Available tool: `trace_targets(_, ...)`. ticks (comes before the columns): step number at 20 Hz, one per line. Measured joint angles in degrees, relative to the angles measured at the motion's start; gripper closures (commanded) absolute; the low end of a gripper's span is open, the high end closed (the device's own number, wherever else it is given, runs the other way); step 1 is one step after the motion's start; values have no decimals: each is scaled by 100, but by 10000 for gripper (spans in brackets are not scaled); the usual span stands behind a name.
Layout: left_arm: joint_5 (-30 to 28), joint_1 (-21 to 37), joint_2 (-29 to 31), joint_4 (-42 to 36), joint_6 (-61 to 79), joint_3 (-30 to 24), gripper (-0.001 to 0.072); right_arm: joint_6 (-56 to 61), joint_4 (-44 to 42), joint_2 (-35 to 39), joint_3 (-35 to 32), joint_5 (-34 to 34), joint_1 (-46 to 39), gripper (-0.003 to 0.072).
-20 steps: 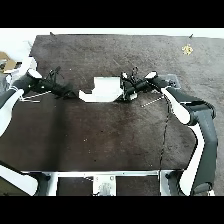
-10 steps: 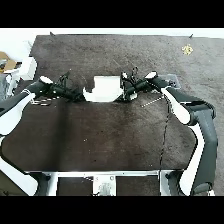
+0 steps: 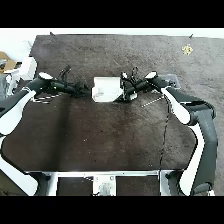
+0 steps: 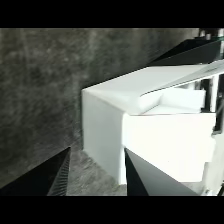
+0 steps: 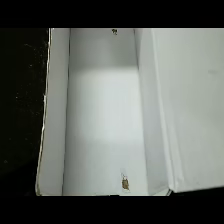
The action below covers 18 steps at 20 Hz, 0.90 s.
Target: Fold the box and place the chain.
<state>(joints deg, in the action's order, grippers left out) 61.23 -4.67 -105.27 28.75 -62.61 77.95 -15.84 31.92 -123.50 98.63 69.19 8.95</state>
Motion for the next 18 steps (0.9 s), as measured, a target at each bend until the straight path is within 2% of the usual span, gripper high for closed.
trace_targets(10, -70, -332, 0, -63, -61, 160, 344, -2, 0, 0, 0, 0, 0, 187)
trace_targets(18, 173, -966, 0, 1947, -1779, 1165, 353, 0, 0, 0, 0, 2, 0, 187)
